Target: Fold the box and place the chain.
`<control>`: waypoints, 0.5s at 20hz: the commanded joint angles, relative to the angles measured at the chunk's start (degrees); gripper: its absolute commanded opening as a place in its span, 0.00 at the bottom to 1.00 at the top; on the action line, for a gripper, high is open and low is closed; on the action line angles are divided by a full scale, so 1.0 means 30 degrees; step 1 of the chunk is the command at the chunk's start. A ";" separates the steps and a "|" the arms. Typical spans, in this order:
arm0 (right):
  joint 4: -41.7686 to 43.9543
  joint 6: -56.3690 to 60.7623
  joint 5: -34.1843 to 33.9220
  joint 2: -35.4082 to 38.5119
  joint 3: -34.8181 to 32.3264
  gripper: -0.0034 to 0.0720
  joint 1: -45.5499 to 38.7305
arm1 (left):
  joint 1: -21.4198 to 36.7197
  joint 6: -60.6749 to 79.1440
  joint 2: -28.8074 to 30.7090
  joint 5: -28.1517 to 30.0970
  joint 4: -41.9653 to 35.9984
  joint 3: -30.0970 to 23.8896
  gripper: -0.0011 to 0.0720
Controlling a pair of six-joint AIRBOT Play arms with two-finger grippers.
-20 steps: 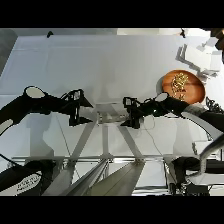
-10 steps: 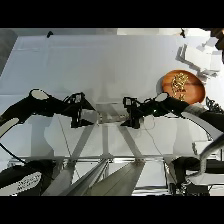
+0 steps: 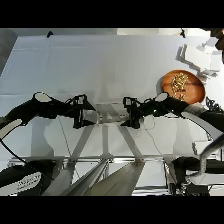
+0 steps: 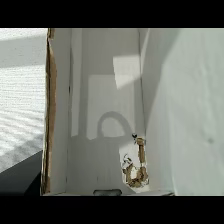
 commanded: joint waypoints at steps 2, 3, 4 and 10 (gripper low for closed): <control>0.0000 0.0000 0.0007 0.0000 0.0000 0.74 -0.0007 | -0.0015 0.0073 -0.0423 -0.0102 -0.0138 -0.0015 0.97; 0.0000 0.0000 0.0007 0.0000 0.0000 0.74 -0.0007 | -0.0015 0.0372 -0.0415 -0.0240 -0.0153 -0.0007 0.97; 0.0000 0.0000 0.0007 0.0000 0.0000 0.74 -0.0007 | -0.0015 0.0503 -0.0415 -0.0452 -0.0146 -0.0007 0.97; 0.0000 0.0000 0.0007 0.0000 0.0000 0.74 -0.0007 | -0.0015 0.0882 -0.0415 -0.0736 -0.0816 -0.0007 0.97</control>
